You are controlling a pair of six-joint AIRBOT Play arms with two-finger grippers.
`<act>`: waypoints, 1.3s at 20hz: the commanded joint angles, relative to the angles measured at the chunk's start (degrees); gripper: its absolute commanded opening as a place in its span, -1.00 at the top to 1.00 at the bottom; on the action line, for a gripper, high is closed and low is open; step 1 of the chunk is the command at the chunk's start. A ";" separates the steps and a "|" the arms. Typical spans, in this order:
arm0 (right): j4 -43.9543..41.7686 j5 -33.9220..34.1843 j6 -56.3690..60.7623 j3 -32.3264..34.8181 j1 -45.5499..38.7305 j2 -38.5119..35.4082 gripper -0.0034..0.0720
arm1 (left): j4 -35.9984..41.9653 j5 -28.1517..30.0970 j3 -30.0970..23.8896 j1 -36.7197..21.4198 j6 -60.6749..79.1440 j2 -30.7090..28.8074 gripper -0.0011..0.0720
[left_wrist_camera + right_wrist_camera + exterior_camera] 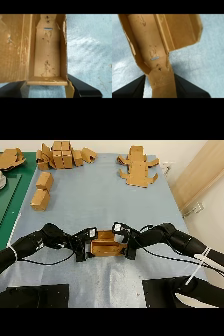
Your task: Fold the box.
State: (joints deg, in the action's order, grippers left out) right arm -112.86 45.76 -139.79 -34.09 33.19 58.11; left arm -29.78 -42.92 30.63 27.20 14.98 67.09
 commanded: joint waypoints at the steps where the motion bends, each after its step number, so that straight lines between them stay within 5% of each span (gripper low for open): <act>1: -1.62 -2.45 -1.79 0.00 0.07 0.63 -0.62 | 0.00 0.00 0.00 -0.04 0.00 -0.04 -0.45; 6: -5.31 -3.67 -7.45 0.00 0.07 0.87 -0.59 | 0.00 0.02 0.00 -0.04 0.00 -0.04 -0.45; 9: -9.11 -2.60 -11.45 0.00 0.17 0.87 0.11 | 0.00 0.00 0.00 -0.04 0.00 -0.04 -0.45; 13: -9.92 -2.67 -11.80 0.00 1.77 0.87 0.48 | 0.00 0.00 0.00 -0.04 0.00 -0.04 -0.45; 16: -9.92 -4.70 -11.80 0.02 3.69 1.01 0.53 | 0.00 0.00 0.00 -0.04 0.00 -0.04 -0.45; 19: -10.03 -7.06 -11.80 0.00 3.98 2.25 0.51 | 0.00 0.00 0.00 -0.04 0.00 -0.04 -0.45; 22: -11.50 -7.15 -11.78 0.00 4.09 3.54 -0.07 | 0.00 0.00 0.00 -0.04 0.00 -0.04 -0.45; 26: -12.13 -7.32 -11.78 0.00 4.09 4.09 -0.38 | 0.00 0.00 0.00 -0.04 0.00 -0.04 -0.45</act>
State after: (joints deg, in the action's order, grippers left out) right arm -124.31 38.81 -151.55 -34.09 37.17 61.73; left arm -29.78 -42.94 30.63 27.20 15.00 67.09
